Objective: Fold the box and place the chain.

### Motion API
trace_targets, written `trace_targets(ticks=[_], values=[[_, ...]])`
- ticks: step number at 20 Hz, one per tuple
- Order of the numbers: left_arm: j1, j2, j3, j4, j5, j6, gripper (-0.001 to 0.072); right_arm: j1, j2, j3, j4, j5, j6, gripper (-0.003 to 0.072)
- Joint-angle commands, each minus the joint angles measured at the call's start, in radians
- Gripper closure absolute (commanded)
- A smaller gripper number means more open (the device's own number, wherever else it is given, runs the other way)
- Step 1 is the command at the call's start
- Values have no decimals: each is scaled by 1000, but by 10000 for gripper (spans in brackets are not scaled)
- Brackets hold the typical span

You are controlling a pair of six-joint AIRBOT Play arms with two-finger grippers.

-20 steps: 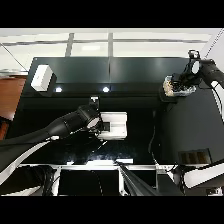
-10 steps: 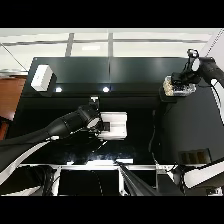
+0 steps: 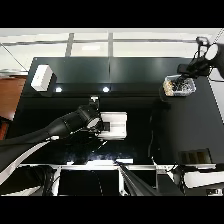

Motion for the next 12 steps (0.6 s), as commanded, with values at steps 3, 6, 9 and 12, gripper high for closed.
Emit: trace_targets(ticks=[3, 6, 9, 12], values=[[1, -1, 0, 1, 3, 1, 678, 0, 182, 3, 60, 17, -51, 657], [0, -1, 0, 0, 3, 1, 678, 1, 307, 3, 115, 27, -92, 657], [0, 0, 0, 0, 2, 0, 679, 1, 442, 3, 144, 68, -157, 657], [0, 0, 0, -2, 2, 0, 678, 1, 532, 43, 166, 93, -166, 657]])
